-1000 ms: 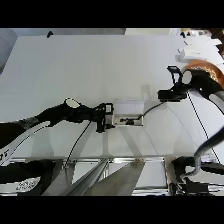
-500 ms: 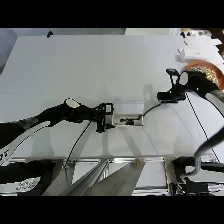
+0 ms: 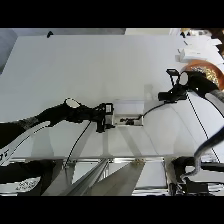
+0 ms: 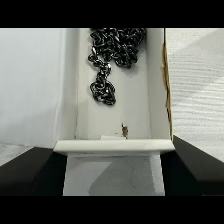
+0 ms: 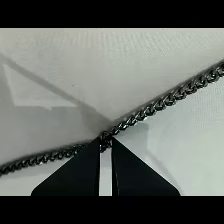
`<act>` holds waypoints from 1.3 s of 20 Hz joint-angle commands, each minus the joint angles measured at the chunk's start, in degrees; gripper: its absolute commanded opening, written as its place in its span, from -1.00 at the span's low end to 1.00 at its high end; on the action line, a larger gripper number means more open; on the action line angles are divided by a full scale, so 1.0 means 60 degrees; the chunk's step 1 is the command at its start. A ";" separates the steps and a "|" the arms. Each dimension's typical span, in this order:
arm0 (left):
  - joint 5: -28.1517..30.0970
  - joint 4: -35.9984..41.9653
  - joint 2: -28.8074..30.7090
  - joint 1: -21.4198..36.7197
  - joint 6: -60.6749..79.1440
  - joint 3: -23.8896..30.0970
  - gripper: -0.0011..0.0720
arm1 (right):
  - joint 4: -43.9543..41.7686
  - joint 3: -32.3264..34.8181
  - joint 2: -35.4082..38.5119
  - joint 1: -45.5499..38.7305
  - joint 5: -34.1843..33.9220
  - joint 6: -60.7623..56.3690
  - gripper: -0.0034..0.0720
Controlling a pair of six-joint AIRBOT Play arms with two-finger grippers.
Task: Fold the box and place the chain.
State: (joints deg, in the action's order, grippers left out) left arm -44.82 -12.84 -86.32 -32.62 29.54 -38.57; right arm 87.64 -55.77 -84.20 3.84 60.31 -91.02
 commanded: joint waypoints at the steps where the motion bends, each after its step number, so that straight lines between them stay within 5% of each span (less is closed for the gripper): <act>1: 0.0000 0.0000 0.0004 0.0004 0.0004 -0.0004 -0.28 | 0.0113 -0.0022 0.0812 0.0004 0.0120 0.0255 -0.85; 8: 0.0004 0.0000 0.0004 0.0004 0.0004 -0.0004 -0.28 | -0.0280 -0.0018 0.3949 0.0004 0.1056 0.0543 -0.86; 16: 0.0000 0.0000 0.0004 0.0004 0.0004 -0.0004 -0.28 | -0.4095 -0.0018 0.7038 0.0117 0.1876 0.2007 -0.85; 26: 0.0000 0.0000 0.0007 0.0004 0.0004 -0.0004 -0.28 | -0.4364 -0.0011 0.7781 0.3381 0.1384 0.1960 -0.85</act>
State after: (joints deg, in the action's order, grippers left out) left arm -44.82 -12.84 -86.32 -32.62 29.56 -38.57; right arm 62.35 -55.86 -38.06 18.65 71.02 -79.26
